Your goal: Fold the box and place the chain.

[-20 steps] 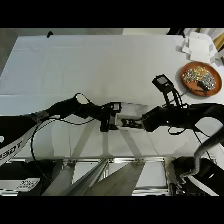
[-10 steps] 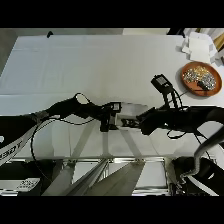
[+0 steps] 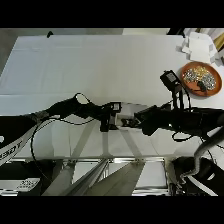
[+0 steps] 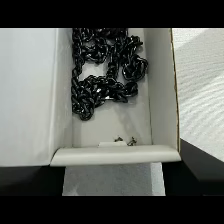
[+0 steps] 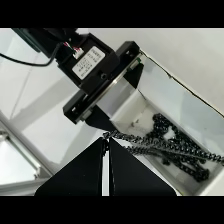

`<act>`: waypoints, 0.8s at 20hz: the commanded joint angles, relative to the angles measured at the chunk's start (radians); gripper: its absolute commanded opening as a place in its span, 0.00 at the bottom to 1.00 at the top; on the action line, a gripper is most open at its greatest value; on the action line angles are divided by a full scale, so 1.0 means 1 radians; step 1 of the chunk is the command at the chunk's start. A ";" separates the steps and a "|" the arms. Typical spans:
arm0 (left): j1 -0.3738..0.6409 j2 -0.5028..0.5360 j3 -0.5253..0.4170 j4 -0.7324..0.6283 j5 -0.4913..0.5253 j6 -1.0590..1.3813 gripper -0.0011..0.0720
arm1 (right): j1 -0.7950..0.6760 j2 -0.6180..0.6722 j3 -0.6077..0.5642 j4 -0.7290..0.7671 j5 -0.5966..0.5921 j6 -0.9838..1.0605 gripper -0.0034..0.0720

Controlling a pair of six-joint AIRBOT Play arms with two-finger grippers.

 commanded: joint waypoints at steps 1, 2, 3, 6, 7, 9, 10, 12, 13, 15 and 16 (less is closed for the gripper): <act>0.000 0.001 0.000 0.000 0.000 0.000 0.55 | 0.001 -0.022 0.000 -0.008 -0.035 0.000 0.06; 0.000 0.001 0.000 0.000 0.000 0.000 0.55 | 0.001 -0.042 0.000 -0.018 -0.033 0.000 0.06; 0.000 0.001 0.000 0.000 0.000 0.000 0.55 | 0.001 -0.070 0.000 -0.021 -0.031 0.000 0.06; 0.000 0.001 0.000 0.000 0.000 0.000 0.55 | 0.001 -0.172 -0.002 -0.023 -0.036 -0.006 0.06; 0.000 0.001 0.000 0.000 0.000 0.000 0.55 | 0.001 -0.211 -0.005 -0.021 -0.037 -0.027 0.06; 0.000 0.001 0.000 0.000 0.000 0.000 0.55 | 0.001 -0.280 -0.022 -0.022 -0.046 -0.064 0.06; 0.000 0.001 0.000 0.000 0.000 0.000 0.55 | 0.001 -0.311 -0.032 -0.022 -0.055 -0.084 0.06; 0.000 0.001 0.000 0.000 0.000 0.000 0.55 | 0.001 -0.376 -0.044 -0.021 -0.063 -0.098 0.06; 0.000 0.001 0.000 0.000 0.000 0.000 0.55 | 0.001 -0.400 -0.045 -0.021 -0.063 -0.098 0.07; 0.000 0.001 0.000 0.000 0.000 0.000 0.55 | 0.001 -0.428 -0.045 -0.022 -0.076 -0.109 0.22; 0.000 0.001 0.000 0.000 0.000 0.000 0.55 | 0.001 -0.430 -0.044 -0.021 -0.085 -0.125 0.30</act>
